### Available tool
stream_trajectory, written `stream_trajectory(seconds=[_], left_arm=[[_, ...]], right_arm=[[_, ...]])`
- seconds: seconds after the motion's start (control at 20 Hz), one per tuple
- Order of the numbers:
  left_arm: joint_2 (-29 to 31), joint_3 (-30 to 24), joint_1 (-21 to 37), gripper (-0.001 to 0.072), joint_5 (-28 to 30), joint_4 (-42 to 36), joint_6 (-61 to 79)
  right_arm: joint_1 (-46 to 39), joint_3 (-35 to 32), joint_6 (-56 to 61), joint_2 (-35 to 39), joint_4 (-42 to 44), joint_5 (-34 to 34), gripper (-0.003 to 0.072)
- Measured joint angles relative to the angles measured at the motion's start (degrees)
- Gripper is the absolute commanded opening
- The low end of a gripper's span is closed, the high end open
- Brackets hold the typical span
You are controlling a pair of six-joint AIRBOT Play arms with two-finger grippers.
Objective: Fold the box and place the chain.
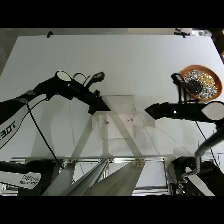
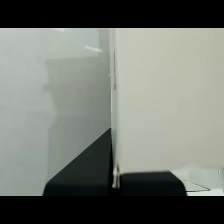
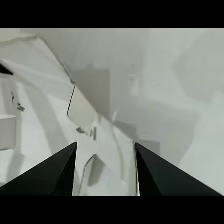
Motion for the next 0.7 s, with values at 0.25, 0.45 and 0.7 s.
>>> stream_trajectory(seconds=[0.25, 0.45, 0.7], left_arm=[[2.0, -5.7, -4.7, -0.0004, 8.1, -5.7, 6.9], [2.9, -8.1, -5.7, -0.0001, 12.1, -8.1, 12.0], [3.1, -8.9, -5.9, 0.0002, 14.8, -8.8, 16.8]], right_arm=[[-7.4, 0.2, 0.0, 6.6, -6.1, 8.4, 0.0413], [-9.0, 0.3, 0.0, 8.0, -7.6, 9.7, 0.0412], [-9.6, 0.3, 0.0, 8.4, -8.2, 9.1, 0.0411]])
